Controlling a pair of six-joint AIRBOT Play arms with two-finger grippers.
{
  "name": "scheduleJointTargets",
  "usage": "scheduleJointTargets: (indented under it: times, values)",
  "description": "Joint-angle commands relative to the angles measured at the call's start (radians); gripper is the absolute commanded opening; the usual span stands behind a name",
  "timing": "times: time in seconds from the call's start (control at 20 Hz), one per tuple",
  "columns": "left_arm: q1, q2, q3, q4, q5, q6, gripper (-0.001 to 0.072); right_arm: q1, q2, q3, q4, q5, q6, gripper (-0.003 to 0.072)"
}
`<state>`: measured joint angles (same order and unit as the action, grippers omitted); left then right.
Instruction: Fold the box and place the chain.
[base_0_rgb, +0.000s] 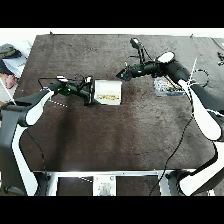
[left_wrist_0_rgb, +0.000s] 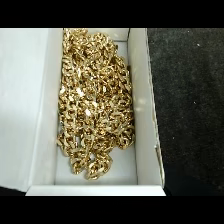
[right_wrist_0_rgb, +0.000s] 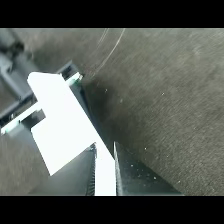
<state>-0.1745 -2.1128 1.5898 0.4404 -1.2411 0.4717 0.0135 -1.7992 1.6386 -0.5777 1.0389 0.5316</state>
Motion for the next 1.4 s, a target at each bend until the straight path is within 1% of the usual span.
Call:
scheduleJointTargets:
  times: [0.0,0.15,0.5,0.85,0.9,0.95,1.35]
  values:
    - [0.001,0.0,0.0,0.0,0.0,0.0,0.0278,0.027,-0.008,0.005,-0.047,0.061,-0.063,0.0172]
    - [0.001,0.0,0.0,0.0,0.001,0.0,0.0278,0.058,-0.008,0.005,-0.074,0.087,-0.121,0.0174]
    - [0.001,0.0,0.0,0.0,0.001,0.0,0.0278,0.066,-0.008,0.005,-0.129,0.099,-0.146,0.0174]
    - [0.001,0.0,0.0,0.0,0.001,0.0,0.0278,0.093,-0.008,0.004,-0.143,0.134,-0.245,0.0175]
    - [0.001,0.0,0.0,0.0,0.001,0.0,0.0278,0.101,-0.008,0.004,-0.154,0.135,-0.275,0.0192]
    - [0.001,0.0,0.0,0.0,0.001,0.0,0.0278,0.106,-0.008,0.004,-0.162,0.135,-0.309,0.0248]
    - [0.001,0.0,0.0,0.0,0.001,0.0,0.0278,0.111,-0.008,0.002,-0.167,0.14,-0.357,0.0246]
